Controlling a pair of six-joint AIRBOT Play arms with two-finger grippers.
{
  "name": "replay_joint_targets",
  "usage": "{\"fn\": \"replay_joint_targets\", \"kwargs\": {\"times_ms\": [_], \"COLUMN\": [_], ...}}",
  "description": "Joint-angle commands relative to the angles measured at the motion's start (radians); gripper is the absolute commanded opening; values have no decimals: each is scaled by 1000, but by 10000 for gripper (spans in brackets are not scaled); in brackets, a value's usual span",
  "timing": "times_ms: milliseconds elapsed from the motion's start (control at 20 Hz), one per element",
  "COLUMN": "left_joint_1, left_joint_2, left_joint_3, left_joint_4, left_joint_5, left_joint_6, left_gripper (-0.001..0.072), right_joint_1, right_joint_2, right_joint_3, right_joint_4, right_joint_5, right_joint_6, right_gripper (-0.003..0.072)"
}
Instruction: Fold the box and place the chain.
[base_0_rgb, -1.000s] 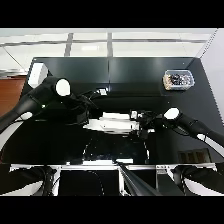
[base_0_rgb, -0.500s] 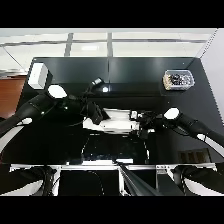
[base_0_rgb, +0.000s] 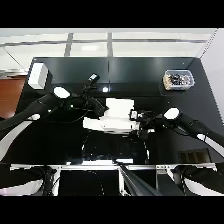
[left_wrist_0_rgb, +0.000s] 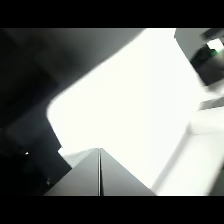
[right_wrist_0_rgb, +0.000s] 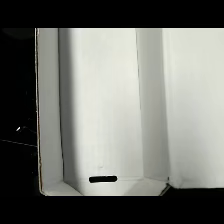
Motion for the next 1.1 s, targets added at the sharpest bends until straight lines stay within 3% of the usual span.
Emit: {"fn": "replay_joint_targets", "kwargs": {"times_ms": [0,250,400,550,700,850,1050], "left_joint_1": [-1,-19,6,52,105,142,138], "left_joint_2": [-71,-106,-81,25,173,275,293], "left_joint_3": [0,8,77,142,137,62,-119], "left_joint_4": [-3,0,62,149,186,184,186], "left_joint_5": [19,-7,-55,-134,-244,-331,-301], "left_joint_6": [2,6,25,22,21,56,426], "left_gripper": [28,29,27,26,27,27,28], "right_joint_1": [1,1,1,1,1,1,1], "right_joint_2": [0,0,0,0,0,0,0], "right_joint_3": [0,0,0,0,0,0,0], "right_joint_4": [0,0,0,0,0,0,0], "right_joint_5": [0,0,0,0,0,0,0], "right_joint_6": [0,0,0,0,0,0,0], "right_gripper": [126,126,127,126,126,126,126]}}
